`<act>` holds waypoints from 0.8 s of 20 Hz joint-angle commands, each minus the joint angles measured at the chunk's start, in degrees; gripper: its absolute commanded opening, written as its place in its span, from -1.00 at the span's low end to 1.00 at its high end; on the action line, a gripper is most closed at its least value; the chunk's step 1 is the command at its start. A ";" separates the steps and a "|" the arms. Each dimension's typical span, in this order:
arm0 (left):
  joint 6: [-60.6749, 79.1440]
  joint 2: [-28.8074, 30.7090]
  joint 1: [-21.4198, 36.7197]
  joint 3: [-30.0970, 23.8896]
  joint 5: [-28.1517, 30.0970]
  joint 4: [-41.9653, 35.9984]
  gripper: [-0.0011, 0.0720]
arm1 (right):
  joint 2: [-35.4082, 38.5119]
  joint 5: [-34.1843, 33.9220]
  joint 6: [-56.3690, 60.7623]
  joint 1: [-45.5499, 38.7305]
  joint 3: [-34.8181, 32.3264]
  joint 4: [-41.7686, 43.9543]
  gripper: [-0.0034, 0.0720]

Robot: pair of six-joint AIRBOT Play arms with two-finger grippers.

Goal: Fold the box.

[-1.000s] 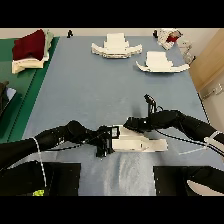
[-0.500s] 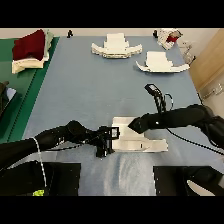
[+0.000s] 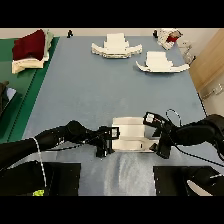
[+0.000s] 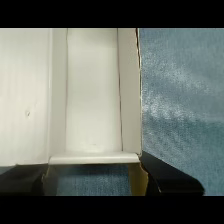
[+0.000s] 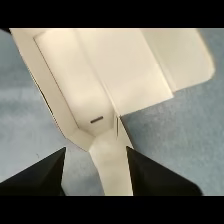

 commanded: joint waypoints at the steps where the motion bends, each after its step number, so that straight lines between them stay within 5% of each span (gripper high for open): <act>1: 0.00 0.00 0.07 0.04 0.02 0.00 0.24 | -0.17 4.37 -10.95 0.00 -4.31 -4.96 0.67; 9: 0.00 0.00 0.07 0.04 0.02 0.00 0.24 | -3.19 13.11 -19.39 0.61 -6.93 0.57 0.65; 10: 0.00 0.00 0.07 0.04 0.02 0.00 0.24 | -3.45 13.68 -19.74 1.05 -6.93 1.81 0.57; 14: 0.00 0.00 0.07 0.04 0.02 0.00 0.24 | -4.00 13.75 -19.98 2.80 -6.93 4.96 -0.40; 16: 0.00 0.00 0.07 0.04 0.02 0.00 0.24 | -4.09 15.04 -20.72 2.97 -6.93 5.40 -0.51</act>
